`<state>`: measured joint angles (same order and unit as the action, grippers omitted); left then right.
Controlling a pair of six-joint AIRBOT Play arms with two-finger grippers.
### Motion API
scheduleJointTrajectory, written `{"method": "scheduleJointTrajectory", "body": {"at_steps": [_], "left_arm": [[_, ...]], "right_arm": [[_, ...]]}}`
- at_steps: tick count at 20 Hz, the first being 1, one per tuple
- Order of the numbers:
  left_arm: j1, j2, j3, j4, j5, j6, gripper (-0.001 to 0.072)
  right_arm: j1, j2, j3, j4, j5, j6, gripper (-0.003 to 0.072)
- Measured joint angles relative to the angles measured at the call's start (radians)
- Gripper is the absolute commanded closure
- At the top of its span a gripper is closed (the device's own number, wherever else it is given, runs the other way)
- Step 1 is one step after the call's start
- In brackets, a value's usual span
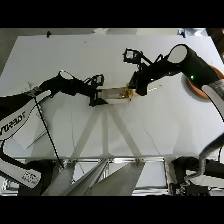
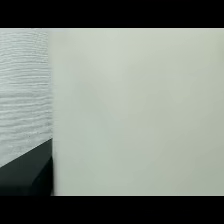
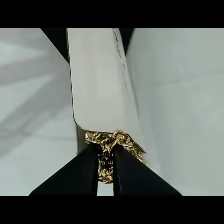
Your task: Fold the box and place the chain.
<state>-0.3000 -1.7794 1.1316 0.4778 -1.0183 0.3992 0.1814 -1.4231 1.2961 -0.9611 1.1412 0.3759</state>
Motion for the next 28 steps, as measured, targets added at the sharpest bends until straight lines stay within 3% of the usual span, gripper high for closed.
{"method": "scheduleJointTrajectory", "body": {"at_steps": [5, 12, 18, 24, 28], "left_arm": [[0.0, 0.0, 0.0, -0.003, 0.001, -0.001, 0.0383], [-0.003, 0.001, 0.0, -0.019, -0.012, 0.002, 0.0383], [-0.001, 0.0, 0.0, -0.009, -0.004, 0.002, 0.0383], [-0.001, 0.0, 0.0, -0.006, -0.003, 0.001, 0.0383], [-0.001, 0.0, 0.0, -0.006, -0.003, 0.001, 0.0383]], "right_arm": [[0.049, 0.009, -0.001, -0.008, -0.053, 0.069, 0.068], [0.043, 0.011, -0.001, -0.256, -0.024, 0.275, 0.0681], [-0.03, 0.013, 0.0, -0.323, -0.003, 0.382, 0.0681], [-0.026, 0.017, -0.001, -0.227, 0.108, 0.303, 0.0681], [-0.013, 0.018, 0.0, -0.079, 0.082, 0.225, 0.0681]]}}
